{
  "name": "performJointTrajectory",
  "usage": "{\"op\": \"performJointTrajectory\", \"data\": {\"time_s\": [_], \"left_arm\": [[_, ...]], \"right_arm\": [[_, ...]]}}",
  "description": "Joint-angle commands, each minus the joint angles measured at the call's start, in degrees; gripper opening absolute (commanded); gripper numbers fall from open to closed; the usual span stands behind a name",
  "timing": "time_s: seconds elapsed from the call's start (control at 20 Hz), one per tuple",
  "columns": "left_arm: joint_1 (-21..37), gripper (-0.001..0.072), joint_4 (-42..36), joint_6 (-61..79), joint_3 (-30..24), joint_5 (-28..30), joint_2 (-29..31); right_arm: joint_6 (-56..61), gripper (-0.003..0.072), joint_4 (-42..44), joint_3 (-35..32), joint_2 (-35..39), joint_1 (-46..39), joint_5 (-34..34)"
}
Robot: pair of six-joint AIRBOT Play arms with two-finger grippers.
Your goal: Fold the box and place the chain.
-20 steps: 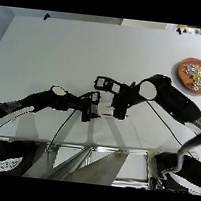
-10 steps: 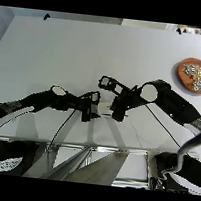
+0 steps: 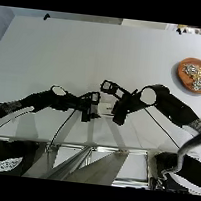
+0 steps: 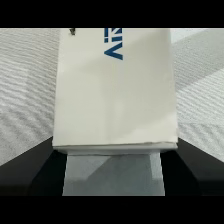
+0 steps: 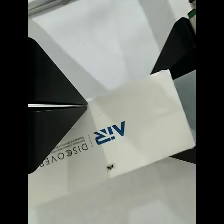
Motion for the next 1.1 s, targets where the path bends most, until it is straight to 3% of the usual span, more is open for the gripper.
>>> {"op": "performJointTrajectory", "data": {"time_s": [0.0,0.85,1.05], "left_arm": [[0.0,0.0134,0.0,0.0,0.0,0.1,0.0],[0.0,0.0134,-0.1,0.0,0.0,0.1,0.0],[0.0,0.0134,0.0,0.0,0.0,0.1,0.0]], "right_arm": [[0.0,0.0018,0.2,-1.8,0.0,0.0,-2.1],[0.2,0.0019,1.1,-3.0,-0.1,0.0,-6.5],[0.5,0.0020,0.6,-2.9,2.8,0.0,-6.5]]}}
